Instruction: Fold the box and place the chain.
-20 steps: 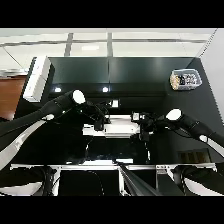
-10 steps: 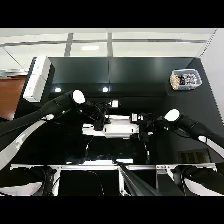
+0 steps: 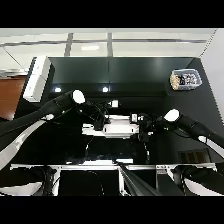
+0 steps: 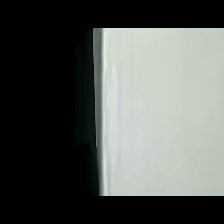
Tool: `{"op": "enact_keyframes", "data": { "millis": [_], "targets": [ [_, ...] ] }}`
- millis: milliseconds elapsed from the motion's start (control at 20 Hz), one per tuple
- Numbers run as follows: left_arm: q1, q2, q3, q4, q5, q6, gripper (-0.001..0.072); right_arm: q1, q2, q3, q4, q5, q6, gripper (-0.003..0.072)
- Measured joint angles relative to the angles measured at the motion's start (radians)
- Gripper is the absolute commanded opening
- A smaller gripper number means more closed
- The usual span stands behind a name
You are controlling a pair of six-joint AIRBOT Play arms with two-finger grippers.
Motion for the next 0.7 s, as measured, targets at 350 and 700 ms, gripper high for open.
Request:
{"op": "enact_keyframes", "data": {
  "millis": [350,700],
  "targets": [
    [0.0,0.0,0.0,0.0,0.0,-0.019,0.0022,0.0,-0.001,0.0,-0.009,0.0,0.002,0.063],
    [0.004,0.0,0.0,-0.006,-0.035,-0.069,0.0021,0.001,-0.001,0.0,-0.02,0.009,0.003,0.0629]
  ]
}}
